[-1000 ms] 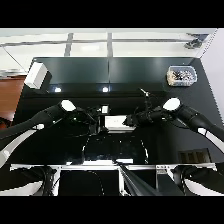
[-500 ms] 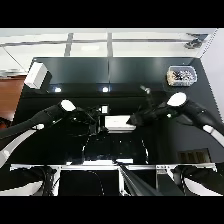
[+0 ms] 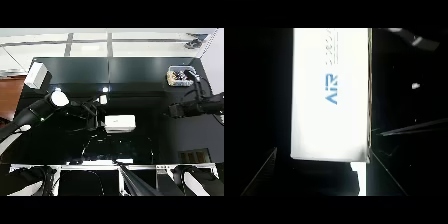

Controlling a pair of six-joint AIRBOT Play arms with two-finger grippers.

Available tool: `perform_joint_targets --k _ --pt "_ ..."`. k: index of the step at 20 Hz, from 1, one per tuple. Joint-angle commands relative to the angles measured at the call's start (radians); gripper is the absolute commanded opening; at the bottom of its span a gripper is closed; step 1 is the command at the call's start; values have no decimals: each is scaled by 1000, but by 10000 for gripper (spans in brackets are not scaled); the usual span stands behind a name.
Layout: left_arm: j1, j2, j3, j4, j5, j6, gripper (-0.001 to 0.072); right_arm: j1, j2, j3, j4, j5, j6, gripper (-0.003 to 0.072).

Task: Fold the box and place the chain.

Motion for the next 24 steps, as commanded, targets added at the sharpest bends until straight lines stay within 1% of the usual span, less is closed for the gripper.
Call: perform_joint_targets --k 1,2,4,5,7,10,14,19,24 --pt "-60 3 91 2 2 -142 718 -66 26 -24 -37 -29 13 17" --pt "-98 -33 121 13 28 -195 718 -66 26 -32 -28 -67 13 17" --pt "-161 -135 192 29 24 -300 718 -66 25 -33 -26 -112 14 16" --pt "-183 -180 229 46 17 -315 718 -66 25 -33 -26 -126 14 16" --pt "-207 -249 284 62 20 -384 718 -66 25 -34 -26 -134 14 16" --pt "-213 -303 312 61 9 -460 718 -66 26 -34 -28 -137 14 17" --pt "-218 -318 314 59 -44 -479 718 -66 25 -34 -28 -140 13 17" --pt "-219 -318 318 67 -76 -478 718 -66 25 -34 -28 -147 13 17" --pt "-220 -318 358 156 -143 -476 718 -66 25 -34 -28 -148 13 17"
